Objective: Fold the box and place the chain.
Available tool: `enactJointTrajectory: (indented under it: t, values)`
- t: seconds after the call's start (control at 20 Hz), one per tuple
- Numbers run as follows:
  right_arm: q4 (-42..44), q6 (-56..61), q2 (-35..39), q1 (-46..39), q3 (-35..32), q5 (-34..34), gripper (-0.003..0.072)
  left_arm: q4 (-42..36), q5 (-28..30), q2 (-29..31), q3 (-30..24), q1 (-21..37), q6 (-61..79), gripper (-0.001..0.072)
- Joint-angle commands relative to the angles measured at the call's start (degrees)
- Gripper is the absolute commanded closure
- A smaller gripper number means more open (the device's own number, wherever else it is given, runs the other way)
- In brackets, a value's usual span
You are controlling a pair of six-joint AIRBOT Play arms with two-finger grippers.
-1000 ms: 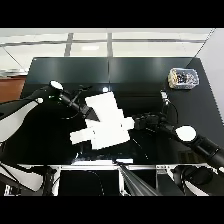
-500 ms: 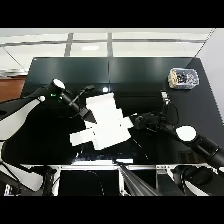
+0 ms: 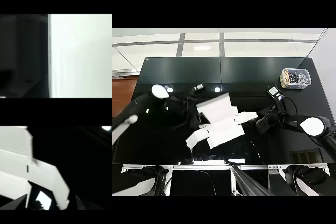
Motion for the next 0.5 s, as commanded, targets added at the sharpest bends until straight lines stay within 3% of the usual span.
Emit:
enactJointTrajectory:
  t: [0.0,0.2,0.3,0.45]
  values:
    - [-4.3,-0.1,0.4,-1.0,1.0,2.0,-0.0016,0.2,17.3,8.6,-7.4,-6.7,24.9,0.0681]
    - [-3.9,-9.7,0.4,-0.7,1.0,4.4,-0.0016,4.0,19.6,4.8,-5.1,-11.4,25.8,0.0681]
    - [-3.9,-15.1,0.3,-0.7,1.0,6.3,-0.0016,7.8,21.6,1.7,-3.5,-12.0,25.7,0.068]
    - [-2.7,-24.3,0.0,-0.7,0.9,5.7,-0.0016,7.6,23.5,-2.0,-2.1,-12.0,25.5,0.0681]
